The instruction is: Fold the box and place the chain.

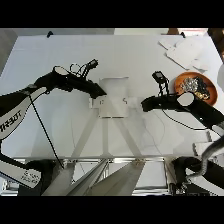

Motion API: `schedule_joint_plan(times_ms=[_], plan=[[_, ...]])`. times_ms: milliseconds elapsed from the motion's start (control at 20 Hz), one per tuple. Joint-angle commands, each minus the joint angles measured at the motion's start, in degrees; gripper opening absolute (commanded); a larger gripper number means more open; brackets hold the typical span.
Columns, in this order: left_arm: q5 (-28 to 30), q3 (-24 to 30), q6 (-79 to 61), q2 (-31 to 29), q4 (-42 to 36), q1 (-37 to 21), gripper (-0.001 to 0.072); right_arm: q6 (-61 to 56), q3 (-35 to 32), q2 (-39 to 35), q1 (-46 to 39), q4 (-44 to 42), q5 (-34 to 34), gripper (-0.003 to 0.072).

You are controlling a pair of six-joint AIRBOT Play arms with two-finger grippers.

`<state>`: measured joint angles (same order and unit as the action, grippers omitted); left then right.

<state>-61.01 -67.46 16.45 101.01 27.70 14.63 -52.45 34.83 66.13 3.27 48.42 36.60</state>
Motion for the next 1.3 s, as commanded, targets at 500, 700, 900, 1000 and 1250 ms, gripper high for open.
schedule_joint_plan(times_ms=[500, 700, 900, 1000, 1250], plan=[[-0.5, 0.0, 0.5, -0.3, -0.2, 0.0, 0.0006, 0.2, 0.0, 0.0, 0.0, -1.0, -0.2, 0.0103], [-3.9, 0.0, 0.5, -3.1, 0.0, 0.1, 0.0002, -0.3, 0.6, -0.4, 0.0, -3.9, 0.5, 0.0484], [-4.9, 0.0, 0.5, -12.8, 2.6, -0.6, 0.0001, -1.9, 3.2, -4.6, 0.0, -3.9, -0.6, 0.0482], [-8.5, 0.0, 0.5, -18.7, 5.4, -0.7, 0.0001, -2.0, 3.4, -8.9, 0.0, -3.7, -4.0, 0.048], [-16.1, 3.7, -0.3, -25.4, 6.9, -0.1, 0.0001, -6.2, 3.4, -20.3, 0.0, -3.0, -14.5, 0.0478]])
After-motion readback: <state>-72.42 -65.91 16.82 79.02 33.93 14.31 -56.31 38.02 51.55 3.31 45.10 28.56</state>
